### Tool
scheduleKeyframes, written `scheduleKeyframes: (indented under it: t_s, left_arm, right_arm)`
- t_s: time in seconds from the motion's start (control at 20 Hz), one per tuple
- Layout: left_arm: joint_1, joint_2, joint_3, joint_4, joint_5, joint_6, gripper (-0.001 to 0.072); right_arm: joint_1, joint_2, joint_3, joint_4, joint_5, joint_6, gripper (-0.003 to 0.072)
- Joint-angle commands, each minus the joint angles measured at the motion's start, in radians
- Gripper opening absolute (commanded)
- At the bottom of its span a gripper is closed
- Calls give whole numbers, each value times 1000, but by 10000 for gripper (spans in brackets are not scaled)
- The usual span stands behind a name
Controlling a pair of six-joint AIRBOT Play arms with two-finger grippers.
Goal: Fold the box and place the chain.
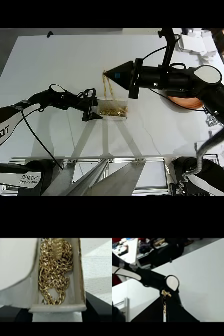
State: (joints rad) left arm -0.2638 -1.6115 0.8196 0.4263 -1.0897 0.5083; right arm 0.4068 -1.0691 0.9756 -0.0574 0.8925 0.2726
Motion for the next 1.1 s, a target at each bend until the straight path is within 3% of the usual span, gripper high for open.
scheduleKeyframes:
  t_s: [0.0, 0.2, 0.35, 0.5, 0.55, 0.6, 0.65, 0.85, 1.05]
  left_arm:
    - [0, 0, 1, 0, 0, 0, 375]
    - [0, 0, 1, 0, 0, 0, 375]
    - [0, 0, 1, 0, 0, 0, 375]
    - [0, 0, 1, 0, 0, 0, 375]
    - [0, 0, 1, 0, 0, 0, 375]
    - [0, 0, 1, 0, 0, 0, 375]
    - [0, 0, 1, 0, 0, 0, 375]
    - [0, 0, 1, 0, 0, 0, 375]
    - [0, 0, 1, 0, 0, 0, 375]
  right_arm:
    - [1, -2, 1, -106, -34, -4, 7]
    - [1, -29, 1, -457, -10, 220, 8]
    - [1, -51, 0, -723, 95, 372, 8]
    - [2, -87, 0, -781, 229, 390, 13]
    - [2, -96, 0, -780, 250, 391, 85]
    - [1, -102, 0, -780, 256, 391, 246]
    - [1, -103, 0, -782, 253, 391, 339]
    - [1, -100, 0, -835, 257, 389, 338]
    - [1, -86, -11, -1064, 261, 362, 292]
